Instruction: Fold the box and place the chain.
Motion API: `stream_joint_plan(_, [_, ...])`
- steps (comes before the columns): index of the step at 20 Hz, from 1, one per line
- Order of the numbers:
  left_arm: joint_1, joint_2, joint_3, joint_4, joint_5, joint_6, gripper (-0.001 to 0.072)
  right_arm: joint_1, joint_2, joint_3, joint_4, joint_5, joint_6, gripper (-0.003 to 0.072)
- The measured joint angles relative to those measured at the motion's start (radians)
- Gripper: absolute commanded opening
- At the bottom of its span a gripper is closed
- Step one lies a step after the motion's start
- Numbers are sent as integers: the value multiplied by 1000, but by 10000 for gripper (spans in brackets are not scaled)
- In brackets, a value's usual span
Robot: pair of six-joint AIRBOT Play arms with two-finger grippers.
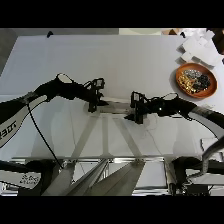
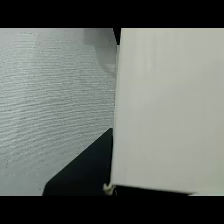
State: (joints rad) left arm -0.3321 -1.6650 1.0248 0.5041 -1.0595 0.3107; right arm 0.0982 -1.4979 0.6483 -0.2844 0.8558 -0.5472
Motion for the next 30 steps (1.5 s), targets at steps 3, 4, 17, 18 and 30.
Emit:
stream_joint_plan(3, [0, 0, 0, 0, 0, 0, 13, 0, 0, 0, 0, 0, 0, 434])
stream_joint_plan(4, [0, 0, 0, 0, 0, 0, 12, 0, 0, 0, 0, 0, 0, 434])
stream_joint_plan(17, [6, 0, 0, -10, 3, -3, 467, 0, 0, 0, -3, 5, -2, 434])
stream_joint_plan(18, [12, 0, 0, -11, -2, -3, 466, 0, 0, 0, -3, 5, -2, 434])
stream_joint_plan(30, [230, 120, 0, 21, -154, -55, 253, 0, 0, 0, 0, 2, 0, 434])
